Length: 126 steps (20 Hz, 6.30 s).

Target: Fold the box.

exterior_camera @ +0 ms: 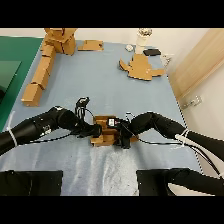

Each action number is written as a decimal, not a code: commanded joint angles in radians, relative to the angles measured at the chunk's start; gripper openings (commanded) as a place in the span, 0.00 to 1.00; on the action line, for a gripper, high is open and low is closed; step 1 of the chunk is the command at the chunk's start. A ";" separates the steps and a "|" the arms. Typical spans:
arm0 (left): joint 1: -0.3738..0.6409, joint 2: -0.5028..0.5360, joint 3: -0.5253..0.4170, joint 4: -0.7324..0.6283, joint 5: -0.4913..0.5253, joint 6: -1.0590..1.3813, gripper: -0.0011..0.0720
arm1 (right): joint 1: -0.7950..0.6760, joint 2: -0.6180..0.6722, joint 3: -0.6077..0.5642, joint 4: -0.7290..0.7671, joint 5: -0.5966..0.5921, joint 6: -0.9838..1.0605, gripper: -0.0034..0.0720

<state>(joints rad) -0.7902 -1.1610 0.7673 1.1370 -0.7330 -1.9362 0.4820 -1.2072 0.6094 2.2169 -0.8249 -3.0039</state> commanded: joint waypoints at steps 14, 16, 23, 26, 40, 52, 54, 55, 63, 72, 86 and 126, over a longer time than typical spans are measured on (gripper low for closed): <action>-0.198 -0.148 0.227 0.351 -0.265 -0.395 0.73 | 0.000 -0.001 0.000 0.000 0.000 0.000 0.58; -0.205 -0.216 0.285 0.364 -0.336 -0.394 0.73 | 0.000 -0.001 0.000 0.000 0.000 0.000 0.58; -0.220 -0.360 0.359 0.367 -0.396 -0.407 0.72 | 0.000 -0.001 0.000 0.000 0.000 0.000 0.58; -0.220 -0.362 0.360 0.370 -0.385 -0.442 0.30 | 0.000 -0.001 0.000 0.000 0.000 0.000 0.58; -0.220 -0.356 0.368 0.362 -0.387 -0.467 0.73 | 0.000 -0.001 0.000 -0.003 0.000 0.000 0.58; -0.217 -0.290 0.368 0.417 -0.454 -0.498 0.73 | 0.000 -0.001 0.000 -0.003 0.000 0.000 0.58; -0.211 -0.284 0.368 0.417 -0.472 -0.496 0.73 | 0.000 -0.001 0.000 -0.003 0.000 0.000 0.58; -0.205 -0.275 0.368 0.417 -0.471 -0.494 0.73 | 0.000 -0.001 0.000 -0.003 0.000 0.000 0.58; -0.170 -0.193 0.368 0.412 -0.447 -0.483 0.73 | 0.000 -0.001 0.000 -0.003 0.000 0.000 0.58; -0.126 -0.175 0.368 0.351 -0.455 -0.436 0.39 | 0.000 -0.001 0.000 -0.003 0.000 0.000 0.58; 0.150 0.057 0.109 0.118 -0.482 -0.066 0.03 | 0.000 -0.001 0.000 -0.003 0.000 0.000 0.58; 0.188 0.013 -0.312 -0.875 0.152 2.345 0.96 | 0.000 -0.001 0.000 -0.003 0.000 0.000 0.58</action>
<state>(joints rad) -0.5880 -1.1465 0.4545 0.2691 -0.5896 0.4030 0.4816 -1.2072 0.6098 2.2135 -0.8249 -3.0039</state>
